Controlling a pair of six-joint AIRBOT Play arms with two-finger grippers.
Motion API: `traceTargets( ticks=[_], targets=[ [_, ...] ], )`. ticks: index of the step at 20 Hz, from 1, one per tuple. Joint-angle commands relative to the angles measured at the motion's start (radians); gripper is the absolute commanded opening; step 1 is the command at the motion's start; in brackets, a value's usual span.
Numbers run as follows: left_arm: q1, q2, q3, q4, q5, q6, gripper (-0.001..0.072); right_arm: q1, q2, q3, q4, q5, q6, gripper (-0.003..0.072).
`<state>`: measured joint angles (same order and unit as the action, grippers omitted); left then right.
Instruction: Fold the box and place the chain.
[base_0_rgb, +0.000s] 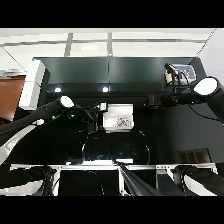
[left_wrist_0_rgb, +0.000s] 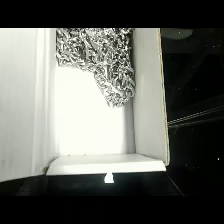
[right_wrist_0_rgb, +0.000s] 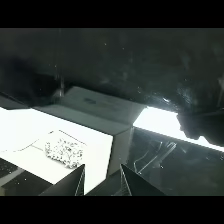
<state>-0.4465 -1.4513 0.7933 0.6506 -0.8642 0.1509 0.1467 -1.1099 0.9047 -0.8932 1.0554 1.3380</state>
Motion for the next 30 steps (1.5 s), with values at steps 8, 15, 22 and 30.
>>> traceTargets(
  ticks=[8, 15, 22, 30],
  targets=[
    [-0.013, -0.005, 0.003, -0.003, 0.031, -0.001, 0.0496, 0.094, -0.072, 0.000, 0.045, -0.329, -0.014, 0.0720],
    [-0.013, -0.005, 0.003, -0.004, 0.031, -0.001, 0.0496, 0.198, -0.077, 0.003, 0.048, -0.057, -0.671, 0.0720],
    [-0.013, -0.005, 0.003, -0.004, 0.031, -0.001, 0.0496, 0.261, -0.081, 0.002, 0.027, 0.015, -1.026, 0.0720],
    [-0.013, -0.005, 0.003, -0.004, 0.031, -0.001, 0.0496, 0.261, -0.143, 0.002, 0.053, -0.029, -1.036, 0.0720]
  ],
)
